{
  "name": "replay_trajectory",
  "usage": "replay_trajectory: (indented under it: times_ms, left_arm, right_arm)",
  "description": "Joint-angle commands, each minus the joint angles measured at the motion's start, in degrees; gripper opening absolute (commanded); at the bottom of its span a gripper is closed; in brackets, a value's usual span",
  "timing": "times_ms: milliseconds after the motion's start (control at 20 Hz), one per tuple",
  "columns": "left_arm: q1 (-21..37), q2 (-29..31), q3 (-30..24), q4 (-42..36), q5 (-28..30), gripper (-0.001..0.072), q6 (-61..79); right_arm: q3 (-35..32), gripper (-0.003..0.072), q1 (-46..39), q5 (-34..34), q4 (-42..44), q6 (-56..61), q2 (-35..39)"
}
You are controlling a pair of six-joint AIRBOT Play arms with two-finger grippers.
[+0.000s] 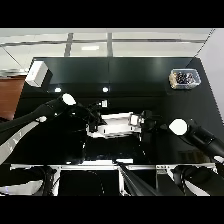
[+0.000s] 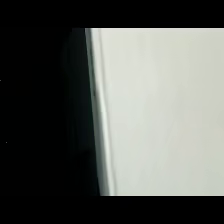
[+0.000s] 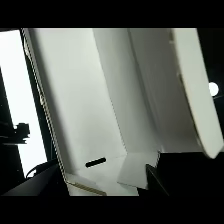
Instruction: Fold the box and place the chain.
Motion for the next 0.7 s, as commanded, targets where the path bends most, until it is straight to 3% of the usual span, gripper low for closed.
replay_trajectory:
  times_ms: [0, 200, 650]
  left_arm:
    - [0.00, -0.02, 0.02, 0.00, -0.22, 0.0029, 0.02]
    - [-0.02, -0.02, 0.02, 0.00, -0.22, 0.0029, 0.02]
    - [-0.02, 0.09, 0.04, 0.00, -0.17, 0.0028, 0.09]
  right_arm:
    - [0.96, 0.0630, -3.45, 4.81, 8.50, -7.87, -1.33]
    - [0.98, 0.0630, -4.90, -0.83, 11.65, -11.45, -2.08]
    - [0.98, 0.0630, -6.38, 2.56, 16.98, -15.69, -4.44]
